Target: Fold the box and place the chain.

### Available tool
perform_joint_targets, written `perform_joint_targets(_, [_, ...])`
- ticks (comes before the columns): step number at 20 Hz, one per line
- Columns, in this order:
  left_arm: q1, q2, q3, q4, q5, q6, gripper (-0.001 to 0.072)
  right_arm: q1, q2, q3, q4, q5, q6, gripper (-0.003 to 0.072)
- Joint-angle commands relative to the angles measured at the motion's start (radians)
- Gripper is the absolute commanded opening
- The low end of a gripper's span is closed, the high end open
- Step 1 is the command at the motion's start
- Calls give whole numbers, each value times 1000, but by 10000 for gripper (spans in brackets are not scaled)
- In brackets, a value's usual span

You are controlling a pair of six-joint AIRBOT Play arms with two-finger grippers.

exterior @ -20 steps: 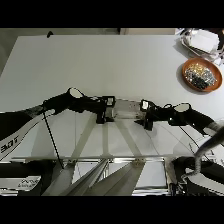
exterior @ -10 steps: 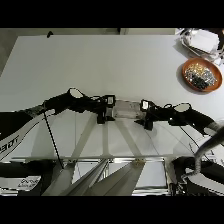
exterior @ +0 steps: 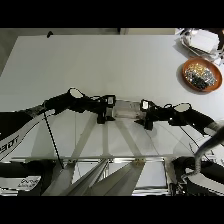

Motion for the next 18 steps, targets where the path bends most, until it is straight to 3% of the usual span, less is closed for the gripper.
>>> perform_joint_targets(1, [0, 0, 0, 1, 2, 0, 271, 0, 0, 0, -12, 42, 0, 180])
perform_joint_targets(2, [0, 0, 0, 1, 2, 1, 271, 0, 0, 0, -11, 53, 12, 356])
perform_joint_targets(3, [0, 0, 0, 1, 2, 0, 271, 0, 2, 0, -11, 53, 37, 603])
perform_joint_targets(4, [0, 0, 0, 1, 2, 0, 271, -1, 9, 0, -19, 43, 77, 716])
perform_joint_targets(7, [0, 0, 0, 1, 2, 1, 271, -36, 76, 0, -156, 72, 200, 715])
perform_joint_targets(12, [0, 0, 0, 1, 2, 1, 271, -169, 299, 0, -345, 215, 367, 705])
perform_joint_targets(13, [0, 0, 0, 1, 2, 0, 271, -184, 348, 0, -337, 240, 376, 685])
perform_joint_targets(16, [0, 0, 0, 1, 2, 1, 271, -132, 443, 0, -129, 304, 339, 238])
perform_joint_targets(18, [0, 0, 0, 1, 2, 0, 271, -44, 436, 0, -23, 258, 286, 10])
